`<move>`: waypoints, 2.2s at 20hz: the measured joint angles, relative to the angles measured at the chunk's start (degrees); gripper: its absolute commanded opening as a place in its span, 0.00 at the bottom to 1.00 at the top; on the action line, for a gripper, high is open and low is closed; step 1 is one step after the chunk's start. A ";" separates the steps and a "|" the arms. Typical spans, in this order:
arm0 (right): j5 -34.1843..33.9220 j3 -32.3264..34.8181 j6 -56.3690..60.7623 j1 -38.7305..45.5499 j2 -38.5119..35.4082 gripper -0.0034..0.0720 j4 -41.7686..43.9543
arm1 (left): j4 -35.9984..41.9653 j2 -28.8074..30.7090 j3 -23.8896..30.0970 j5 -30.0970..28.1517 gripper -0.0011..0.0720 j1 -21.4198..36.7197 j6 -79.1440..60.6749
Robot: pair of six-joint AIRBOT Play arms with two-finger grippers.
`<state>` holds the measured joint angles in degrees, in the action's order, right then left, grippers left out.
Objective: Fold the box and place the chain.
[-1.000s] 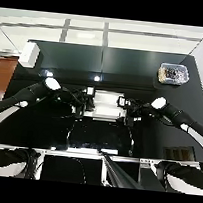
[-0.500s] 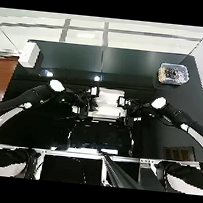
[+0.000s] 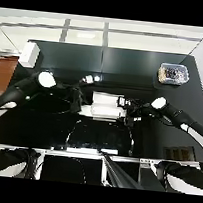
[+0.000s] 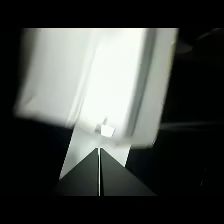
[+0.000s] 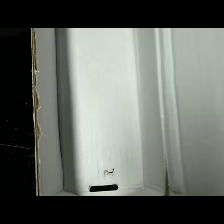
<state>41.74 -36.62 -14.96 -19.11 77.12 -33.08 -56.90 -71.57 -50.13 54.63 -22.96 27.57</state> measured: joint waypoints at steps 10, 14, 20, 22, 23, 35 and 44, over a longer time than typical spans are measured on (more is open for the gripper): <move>0.02 0.00 0.00 0.00 0.00 0.31 0.00 | 5.70 -3.15 4.20 12.74 0.05 26.62 43.58; 0.02 0.00 0.00 0.00 0.00 0.31 0.00 | 13.73 -9.60 5.09 13.49 0.05 26.14 44.02; 0.04 0.00 0.00 0.00 0.00 0.31 0.00 | 20.83 -15.54 5.33 11.58 0.05 18.18 40.37; 0.04 0.00 0.00 0.00 0.00 0.31 0.00 | 23.52 -16.57 5.33 11.78 0.05 16.79 37.27; 0.04 0.00 0.02 0.00 0.00 0.31 0.00 | 24.59 -16.87 5.33 12.13 0.05 16.39 35.85; 0.04 0.00 0.00 0.00 0.00 0.31 -0.02 | 29.07 -17.75 0.46 18.78 0.95 13.40 30.69; 0.04 0.00 0.00 0.00 0.00 0.31 0.00 | 25.40 -17.77 -4.96 16.57 0.68 6.03 39.04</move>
<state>41.78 -36.62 -14.96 -19.11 77.12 -33.08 -31.51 -89.34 -55.09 71.20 -16.93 66.61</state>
